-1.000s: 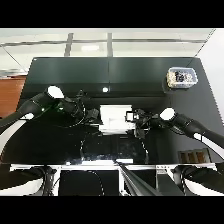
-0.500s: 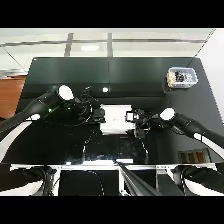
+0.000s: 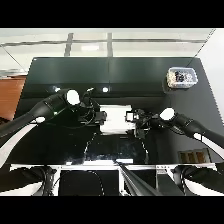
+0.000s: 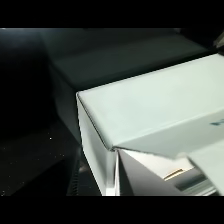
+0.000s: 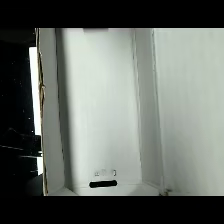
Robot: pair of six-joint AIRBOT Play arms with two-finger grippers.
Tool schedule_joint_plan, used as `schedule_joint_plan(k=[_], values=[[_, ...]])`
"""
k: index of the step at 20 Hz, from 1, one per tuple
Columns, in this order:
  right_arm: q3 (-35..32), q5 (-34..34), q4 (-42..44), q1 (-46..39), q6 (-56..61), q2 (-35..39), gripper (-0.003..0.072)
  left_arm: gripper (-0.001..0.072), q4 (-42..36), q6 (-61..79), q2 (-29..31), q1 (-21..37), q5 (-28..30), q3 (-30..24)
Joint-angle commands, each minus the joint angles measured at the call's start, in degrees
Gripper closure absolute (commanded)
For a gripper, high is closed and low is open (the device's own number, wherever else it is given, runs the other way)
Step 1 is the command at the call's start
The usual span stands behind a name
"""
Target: Fold the box and place the chain.
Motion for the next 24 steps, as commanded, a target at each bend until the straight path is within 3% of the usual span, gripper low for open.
schedule_joint_plan(k=[1,6,12,16,24], values=[[0.0,0.0,0.02,0.02,0.02,-0.02,0.038,0.0436,5.46,-3.91,-0.28,-2.23,-0.04,0.24],[0.0,0.0,0.02,0.02,0.02,-0.02,0.038,0.0436,11.85,-12.22,-0.55,-6.4,0.15,2.51],[0.0,0.0,0.0,0.02,0.02,-0.02,0.038,0.0437,24.98,-27.1,-3.85,-13.4,-4.52,7.65],[0.0,0.02,0.0,0.02,0.02,-0.02,0.038,0.0436,23.76,-32.65,-5.49,-14.12,-0.85,7.78],[0.0,0.02,0.0,0.02,0.02,-0.02,0.038,0.0437,23.19,-32.81,-6.95,-13.18,-2.1,7.78]])
